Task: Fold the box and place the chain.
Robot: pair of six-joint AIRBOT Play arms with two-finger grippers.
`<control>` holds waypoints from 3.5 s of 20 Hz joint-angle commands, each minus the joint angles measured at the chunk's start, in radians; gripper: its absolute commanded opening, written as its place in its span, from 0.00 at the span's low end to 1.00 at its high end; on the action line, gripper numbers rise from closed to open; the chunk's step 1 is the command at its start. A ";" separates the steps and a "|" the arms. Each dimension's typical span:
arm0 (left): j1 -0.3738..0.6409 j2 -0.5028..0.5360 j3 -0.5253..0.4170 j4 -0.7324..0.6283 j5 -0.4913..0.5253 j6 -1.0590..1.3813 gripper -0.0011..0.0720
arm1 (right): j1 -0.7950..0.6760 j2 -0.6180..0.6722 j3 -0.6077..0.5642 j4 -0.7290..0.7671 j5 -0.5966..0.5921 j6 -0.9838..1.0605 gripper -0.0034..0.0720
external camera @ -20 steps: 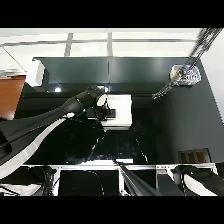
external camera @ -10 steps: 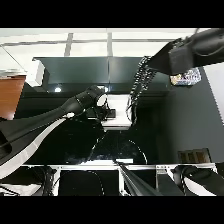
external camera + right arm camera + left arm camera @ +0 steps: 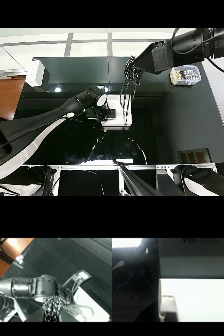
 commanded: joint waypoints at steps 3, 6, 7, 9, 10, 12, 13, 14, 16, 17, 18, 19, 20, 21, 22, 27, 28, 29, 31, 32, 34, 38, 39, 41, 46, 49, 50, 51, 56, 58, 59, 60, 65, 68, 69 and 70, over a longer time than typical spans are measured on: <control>0.000 -0.001 0.001 0.000 0.000 0.000 0.05 | -0.012 -0.003 -0.002 0.004 0.000 0.000 0.06; 0.000 -0.001 0.001 0.000 0.000 0.000 0.05 | -0.016 -0.008 -0.008 -0.022 0.050 -0.001 0.06; 0.000 -0.001 0.001 0.000 0.000 0.000 0.05 | -0.010 -0.009 -0.032 -0.028 0.068 0.002 0.06; 0.000 -0.001 0.001 0.000 0.001 0.000 0.05 | 0.018 -0.009 -0.130 -0.025 0.061 0.003 0.06; 0.000 -0.001 0.001 0.000 0.001 0.000 0.05 | 0.034 -0.009 -0.190 -0.026 0.040 0.003 0.06; 0.000 -0.001 0.001 0.000 0.001 0.000 0.05 | 0.063 -0.009 -0.335 -0.034 -0.046 0.003 0.06; 0.000 -0.001 0.001 0.000 0.001 0.000 0.05 | 0.075 -0.009 -0.418 -0.034 -0.110 0.003 0.06; 0.000 -0.001 0.001 0.000 0.001 0.000 0.05 | 0.083 -0.009 -0.492 -0.029 -0.184 0.010 0.06; 0.000 -0.001 0.001 0.000 0.000 0.000 0.05 | 0.086 -0.014 -0.621 0.010 -0.319 0.073 0.06; 0.000 -0.001 0.001 0.000 0.000 0.000 0.05 | 0.086 -0.018 -0.665 0.003 -0.357 0.074 0.06; 0.000 -0.001 0.001 0.000 0.000 0.000 0.05 | 0.086 -0.022 -0.699 -0.011 -0.378 0.075 0.06; 0.000 -0.001 0.001 0.000 0.000 0.000 0.05 | 0.086 -0.025 -0.722 -0.015 -0.389 0.075 0.06; 0.000 -0.001 0.001 0.000 0.001 0.000 0.05 | 0.086 -0.026 -0.741 -0.014 -0.402 0.075 0.06; 0.000 -0.001 0.001 0.000 0.001 0.000 0.05 | 0.086 -0.026 -0.750 -0.014 -0.407 0.076 0.06; 0.000 -0.001 0.001 0.000 0.001 0.000 0.05 | 0.086 -0.027 -0.752 -0.014 -0.407 0.076 0.06; 0.000 -0.001 0.001 0.000 0.000 0.000 0.05 | 0.069 -0.027 -0.748 -0.035 -0.424 0.077 0.41; 0.000 -0.001 0.001 0.000 0.000 0.000 0.05 | 0.044 -0.027 -0.744 -0.061 -0.406 0.078 0.41; 0.000 -0.001 0.001 0.000 0.000 0.000 0.05 | 0.010 -0.027 -0.740 -0.081 -0.383 0.077 0.41; 0.000 -0.001 0.001 0.000 -0.001 0.000 0.05 | -0.073 -0.026 -0.734 -0.118 -0.334 0.077 0.41; 0.000 -0.001 0.001 0.000 -0.001 0.000 0.05 | -0.114 -0.024 -0.734 -0.128 -0.312 0.077 0.41; 0.000 -0.002 0.001 0.000 0.006 0.000 0.05 | -0.164 -0.024 -0.735 -0.128 -0.282 0.045 0.41; -0.001 -0.004 0.002 -0.057 0.005 0.046 0.05 | -0.180 -0.024 -0.735 -0.126 -0.246 0.029 0.41; -0.001 -0.004 0.008 -0.057 -0.013 0.046 0.14 | -0.180 -0.024 -0.735 -0.126 -0.240 0.029 0.41; -0.001 0.005 0.028 -0.040 -0.056 0.047 0.85 | -0.182 -0.024 -0.735 -0.127 -0.234 0.029 0.41; -0.018 0.195 0.016 0.103 -0.037 0.187 0.89 | -0.196 -0.023 -0.735 -0.127 -0.219 0.031 0.41; 0.061 0.344 -0.115 0.202 -0.016 0.203 0.89 | -0.196 -0.023 -0.735 -0.127 -0.217 0.033 0.41; 0.121 0.385 -0.182 0.175 -0.008 0.203 0.89 | -0.196 -0.023 -0.735 -0.127 -0.218 0.033 0.41; 0.196 0.429 -0.269 0.114 0.032 0.203 0.89 | -0.196 -0.023 -0.735 -0.127 -0.218 0.034 0.41; 0.534 0.521 -0.631 -0.850 0.291 1.168 0.89 | -0.196 -0.023 -0.735 -0.127 -0.221 0.037 0.41; 0.554 0.504 -0.662 -0.979 0.150 1.772 0.89 | -0.196 -0.023 -0.735 -0.127 -0.226 0.038 0.41; 0.541 0.497 -0.662 -0.978 0.103 1.962 0.90 | -0.196 -0.023 -0.735 -0.127 -0.227 0.040 0.41; 0.525 0.493 -0.662 -0.976 0.096 2.090 0.96 | -0.196 -0.023 -0.735 -0.126 -0.227 0.042 0.41; 0.442 0.489 -0.661 -0.964 0.253 2.537 1.00 | -0.195 -0.023 -0.735 -0.126 -0.228 0.058 0.41; 0.457 0.426 -0.634 -0.964 0.337 2.564 1.00 | -0.190 -0.023 -0.735 -0.125 -0.236 0.075 0.41; 0.462 0.393 -0.616 -0.964 0.342 2.563 1.00 | -0.185 -0.023 -0.735 -0.125 -0.244 0.075 0.41; 0.461 0.360 -0.600 -0.964 0.337 2.563 1.00 | -0.180 -0.023 -0.735 -0.124 -0.252 0.075 0.41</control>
